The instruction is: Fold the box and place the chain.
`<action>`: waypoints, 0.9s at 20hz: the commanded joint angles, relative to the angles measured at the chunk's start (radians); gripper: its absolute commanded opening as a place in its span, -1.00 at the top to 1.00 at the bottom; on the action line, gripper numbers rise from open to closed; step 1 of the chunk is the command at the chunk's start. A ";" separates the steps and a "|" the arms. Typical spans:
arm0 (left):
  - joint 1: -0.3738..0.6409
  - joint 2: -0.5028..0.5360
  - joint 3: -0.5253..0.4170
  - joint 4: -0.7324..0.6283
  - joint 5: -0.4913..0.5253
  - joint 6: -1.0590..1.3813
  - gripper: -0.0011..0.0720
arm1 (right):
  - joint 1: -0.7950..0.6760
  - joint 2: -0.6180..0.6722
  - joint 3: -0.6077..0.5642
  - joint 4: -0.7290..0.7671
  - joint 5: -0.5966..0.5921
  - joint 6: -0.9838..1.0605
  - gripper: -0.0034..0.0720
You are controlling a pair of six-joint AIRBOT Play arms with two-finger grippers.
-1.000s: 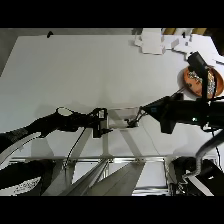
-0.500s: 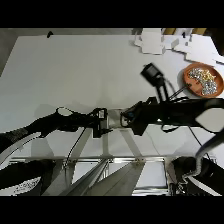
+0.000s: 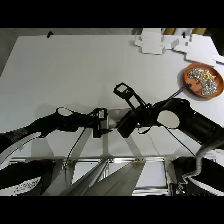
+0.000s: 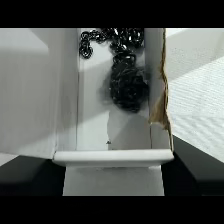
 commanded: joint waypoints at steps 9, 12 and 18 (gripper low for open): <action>0.000 0.000 0.000 0.000 0.000 0.000 0.39 | -0.416 0.074 0.053 -0.269 0.253 0.084 0.87; 0.000 0.000 0.000 0.000 0.000 0.000 0.39 | -0.509 -0.018 0.053 -0.291 0.247 0.087 0.87; 0.000 0.000 0.000 0.000 0.000 0.000 0.39 | -0.585 -0.199 0.037 -0.312 0.179 0.087 0.39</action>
